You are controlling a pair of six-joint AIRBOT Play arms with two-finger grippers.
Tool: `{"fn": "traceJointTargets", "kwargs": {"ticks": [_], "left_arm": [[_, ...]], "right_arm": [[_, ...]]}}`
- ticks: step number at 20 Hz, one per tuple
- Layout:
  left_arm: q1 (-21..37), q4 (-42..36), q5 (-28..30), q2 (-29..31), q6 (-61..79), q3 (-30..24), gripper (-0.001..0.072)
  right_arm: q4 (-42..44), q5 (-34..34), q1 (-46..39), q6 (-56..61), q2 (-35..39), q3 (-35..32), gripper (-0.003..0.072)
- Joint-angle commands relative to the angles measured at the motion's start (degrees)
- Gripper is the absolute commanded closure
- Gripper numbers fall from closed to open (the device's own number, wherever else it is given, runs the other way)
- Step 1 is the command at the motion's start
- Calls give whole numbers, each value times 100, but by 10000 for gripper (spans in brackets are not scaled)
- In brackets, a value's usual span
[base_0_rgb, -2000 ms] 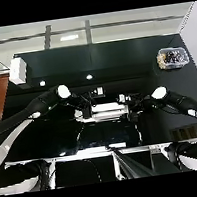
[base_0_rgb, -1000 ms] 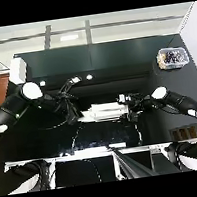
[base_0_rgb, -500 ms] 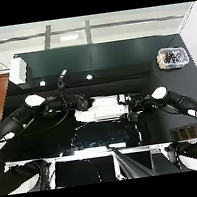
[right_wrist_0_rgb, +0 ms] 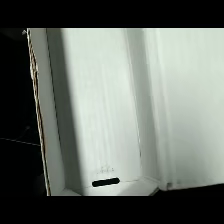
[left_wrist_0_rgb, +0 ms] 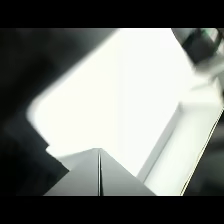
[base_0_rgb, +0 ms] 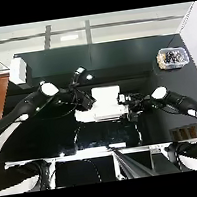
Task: Fold the box and place the chain.
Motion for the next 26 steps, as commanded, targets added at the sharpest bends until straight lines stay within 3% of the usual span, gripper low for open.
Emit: {"fn": "traceJointTargets", "kwargs": {"ticks": [1,7,12,13,15,18,19,20,22,24,26], "left_arm": [[-140,1032,-955,-586,-387,542,682],[-234,1021,-573,-636,-391,682,682],[111,1781,-533,188,-1049,800,683],[291,1908,-466,472,-1200,614,683],[767,1287,-85,1095,-1008,-133,682],[1274,-396,-192,1902,970,-1423,678],[1287,-542,-308,2011,1497,-1672,677],[1239,-525,-332,2044,1827,-1827,613],[1019,-501,-11,1993,2496,-1963,-11],[715,-358,116,1952,3517,-1943,2],[372,678,118,1904,3945,-1746,2]], "right_arm": [[2,2,7,2,-2,-2,501],[2,4,7,2,-2,-2,502],[2,2,7,2,-2,-2,502],[2,4,7,2,-2,-2,502],[2,2,7,2,-2,-2,502],[2,2,7,2,-2,-2,502],[2,2,7,2,-2,-2,502],[2,2,7,2,-2,-2,502],[2,4,7,2,-2,-2,501],[2,2,4,2,-2,-2,501],[2,4,7,2,-2,-2,502]]}}
